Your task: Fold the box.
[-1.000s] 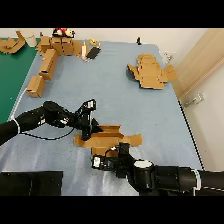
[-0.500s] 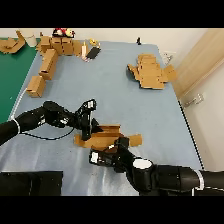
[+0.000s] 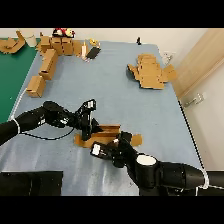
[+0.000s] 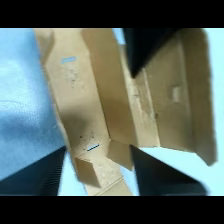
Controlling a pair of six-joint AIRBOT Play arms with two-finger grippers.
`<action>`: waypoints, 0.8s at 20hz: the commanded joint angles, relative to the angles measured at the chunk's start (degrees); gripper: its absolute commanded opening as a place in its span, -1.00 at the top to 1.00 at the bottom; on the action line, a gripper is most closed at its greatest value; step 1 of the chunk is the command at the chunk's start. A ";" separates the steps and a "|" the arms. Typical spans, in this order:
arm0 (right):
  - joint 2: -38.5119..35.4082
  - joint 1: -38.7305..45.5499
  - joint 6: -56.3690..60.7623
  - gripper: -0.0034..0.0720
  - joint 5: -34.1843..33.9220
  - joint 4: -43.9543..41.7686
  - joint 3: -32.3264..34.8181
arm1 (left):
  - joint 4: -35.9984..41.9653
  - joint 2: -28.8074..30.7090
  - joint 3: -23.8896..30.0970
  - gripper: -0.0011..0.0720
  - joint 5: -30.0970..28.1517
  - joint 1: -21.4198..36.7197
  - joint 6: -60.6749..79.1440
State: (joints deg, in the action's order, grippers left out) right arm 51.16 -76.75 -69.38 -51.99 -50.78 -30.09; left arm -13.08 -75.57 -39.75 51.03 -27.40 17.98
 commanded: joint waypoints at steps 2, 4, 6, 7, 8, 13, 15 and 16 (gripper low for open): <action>-0.31 6.05 -2.12 -0.97 1.88 -8.85 -0.07 | -0.02 0.02 -0.07 0.94 -0.02 -0.02 0.00; -1.07 10.88 -13.86 -0.97 3.30 -17.81 -0.07 | -0.02 0.02 -0.07 0.94 -0.02 -0.02 0.00; -2.95 15.87 -26.29 -0.97 4.48 -25.07 -0.07 | -0.02 0.02 -0.07 0.94 0.02 -0.04 0.00; -4.24 17.88 -31.01 -0.97 5.07 -27.82 -0.07 | -0.02 0.02 -0.07 0.94 0.00 -0.02 0.00; -5.46 19.76 -35.19 -0.97 5.29 -30.21 -0.07 | -0.02 0.02 -0.07 0.94 0.00 -0.02 0.00; -6.82 30.40 -55.63 -0.97 5.22 -43.93 0.04 | -0.02 0.02 -0.07 0.94 0.00 -0.02 0.00; -6.78 35.34 -64.85 -0.97 4.92 -52.19 0.07 | -0.02 0.02 -0.07 0.94 0.00 -0.02 0.00; -6.36 37.51 -67.87 -0.97 4.50 -55.34 0.04 | 0.00 0.02 -0.07 0.94 0.00 -0.02 0.00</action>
State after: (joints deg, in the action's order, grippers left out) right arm 44.75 -45.41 -122.78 -47.11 -93.78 -30.06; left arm -13.08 -75.57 -39.75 51.03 -27.40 17.96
